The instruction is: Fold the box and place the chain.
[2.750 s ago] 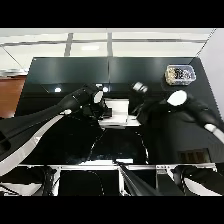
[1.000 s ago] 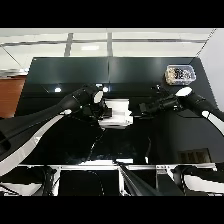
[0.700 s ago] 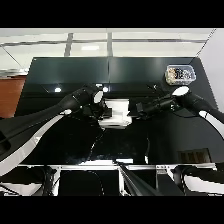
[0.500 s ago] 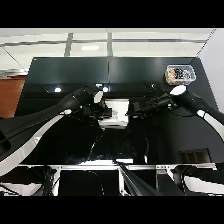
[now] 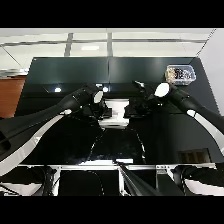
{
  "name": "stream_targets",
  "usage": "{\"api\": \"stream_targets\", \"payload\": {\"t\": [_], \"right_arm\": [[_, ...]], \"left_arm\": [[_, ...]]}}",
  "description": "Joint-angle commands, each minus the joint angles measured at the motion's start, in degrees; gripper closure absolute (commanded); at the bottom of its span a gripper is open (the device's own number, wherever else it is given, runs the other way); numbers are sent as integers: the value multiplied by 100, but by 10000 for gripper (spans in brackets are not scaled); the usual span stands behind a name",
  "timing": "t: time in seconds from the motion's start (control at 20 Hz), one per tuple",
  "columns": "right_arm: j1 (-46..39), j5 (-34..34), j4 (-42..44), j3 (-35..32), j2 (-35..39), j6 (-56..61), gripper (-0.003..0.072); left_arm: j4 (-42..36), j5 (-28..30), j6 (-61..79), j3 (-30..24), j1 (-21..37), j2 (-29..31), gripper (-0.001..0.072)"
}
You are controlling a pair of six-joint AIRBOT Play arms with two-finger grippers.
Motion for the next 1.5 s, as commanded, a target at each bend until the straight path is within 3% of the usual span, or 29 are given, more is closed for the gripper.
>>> {"api": "stream_targets", "payload": {"t": [0.0, 0.15, 0.4, 0.65, 1.05, 1.1, 1.25, 1.45], "right_arm": [[549, -514, -1331, 271, -28, 1327, 347], [909, -367, -2299, 608, -184, 2277, 347], [1215, 341, -3200, 1110, -599, 3322, 347], [1305, 525, -3383, 1110, -627, 3989, 347], [1473, 570, -3217, 1110, -800, 4100, 352], [1471, 553, -3150, 1110, -828, 4094, 513], [1471, 514, -3091, 1110, -835, 4124, 672], [1471, 551, -3082, 1113, -833, 4162, 672]], "left_arm": [[2, -4, 0, 4, 2, 0, 682], [4, 2, 0, 4, 2, 0, 682], [7, 7, 0, 4, 2, -2, 681], [4, 13, 0, 4, 2, -2, 681], [4, 11, 0, 4, 2, -2, 681], [4, 11, 0, 4, 2, -2, 681], [4, 11, 0, 4, 2, -2, 681], [4, 11, 0, 4, 2, -2, 681]]}}
